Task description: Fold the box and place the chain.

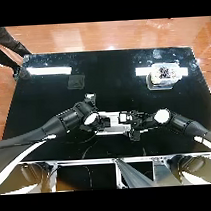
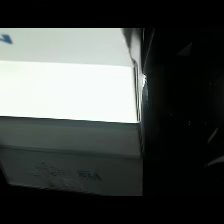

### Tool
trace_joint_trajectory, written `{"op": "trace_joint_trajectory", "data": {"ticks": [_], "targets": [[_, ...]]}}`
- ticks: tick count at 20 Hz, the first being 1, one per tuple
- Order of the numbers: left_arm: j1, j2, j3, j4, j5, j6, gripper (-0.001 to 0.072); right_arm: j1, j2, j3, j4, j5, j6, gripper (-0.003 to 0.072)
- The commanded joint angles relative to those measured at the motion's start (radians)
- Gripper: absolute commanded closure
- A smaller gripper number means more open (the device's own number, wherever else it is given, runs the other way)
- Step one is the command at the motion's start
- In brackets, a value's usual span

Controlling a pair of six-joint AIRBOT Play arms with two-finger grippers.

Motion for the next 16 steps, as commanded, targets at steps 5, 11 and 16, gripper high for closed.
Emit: {"op": "trace_joint_trajectory", "data": {"ticks": [5, 11, 16], "targets": [[0.0, -0.008, 0.001, 0.005, 0.02, -0.003, 0.0396, 0.0, 0.0, -0.001, -0.002, -0.002, 0.0, 0.061], [-0.006, -0.008, 0.004, -0.011, 0.018, 0.013, 0.0603, 0.0, 0.0, -0.001, -0.002, -0.004, 0.0, 0.061], [-0.014, -0.008, 0.004, -0.01, 0.017, 0.02, 0.0681, 0.0, 0.0, -0.001, -0.002, -0.005, 0.0, 0.061]]}}
